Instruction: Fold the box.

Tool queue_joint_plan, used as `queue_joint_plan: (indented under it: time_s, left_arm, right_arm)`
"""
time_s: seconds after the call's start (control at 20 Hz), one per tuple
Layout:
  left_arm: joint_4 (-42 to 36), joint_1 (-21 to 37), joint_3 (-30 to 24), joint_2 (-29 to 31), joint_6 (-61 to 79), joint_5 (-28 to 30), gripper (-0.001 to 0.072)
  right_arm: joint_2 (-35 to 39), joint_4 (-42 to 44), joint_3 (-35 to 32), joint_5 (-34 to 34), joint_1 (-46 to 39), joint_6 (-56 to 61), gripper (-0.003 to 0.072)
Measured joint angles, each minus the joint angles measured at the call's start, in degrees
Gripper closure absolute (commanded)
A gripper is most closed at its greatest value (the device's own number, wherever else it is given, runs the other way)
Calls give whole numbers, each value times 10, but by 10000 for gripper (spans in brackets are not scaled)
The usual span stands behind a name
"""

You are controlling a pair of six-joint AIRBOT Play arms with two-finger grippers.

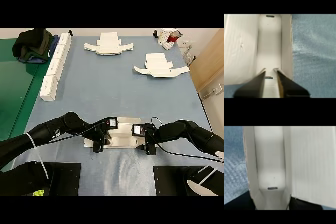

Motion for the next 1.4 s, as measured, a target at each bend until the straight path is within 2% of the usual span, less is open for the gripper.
queue_joint_plan:
  time_s: [0.3, 0.35, 0.4, 0.45, 0.75, 1.05, 1.2, 1.4]
  left_arm:
    - [-2, 0, 0, -3, 0, 1, 176]
    - [-2, 0, 0, -3, 0, 2, 204]
    - [-3, 0, 0, -3, -2, 1, 478]
    - [-2, 0, 0, -3, -6, 0, 659]
    - [66, 0, 3, 27, -111, -26, 698]
    - [224, 8, 13, 139, -402, -96, 698]
    - [306, 50, 15, 203, -589, -140, 698]
    - [356, 158, 7, 240, -748, -210, 698]
  right_arm:
    - [0, 0, 0, 0, 0, -1, 239]
    - [0, 0, 0, 0, 0, -1, 239]
    - [0, 0, 0, 0, 0, -1, 239]
    - [0, 0, 0, 0, 0, -1, 239]
    - [0, 0, 0, 0, 0, -2, 239]
    - [0, 0, 0, 0, 0, -1, 239]
    - [0, 0, 0, 0, 0, -1, 239]
    - [0, 0, 0, 0, 0, -1, 239]
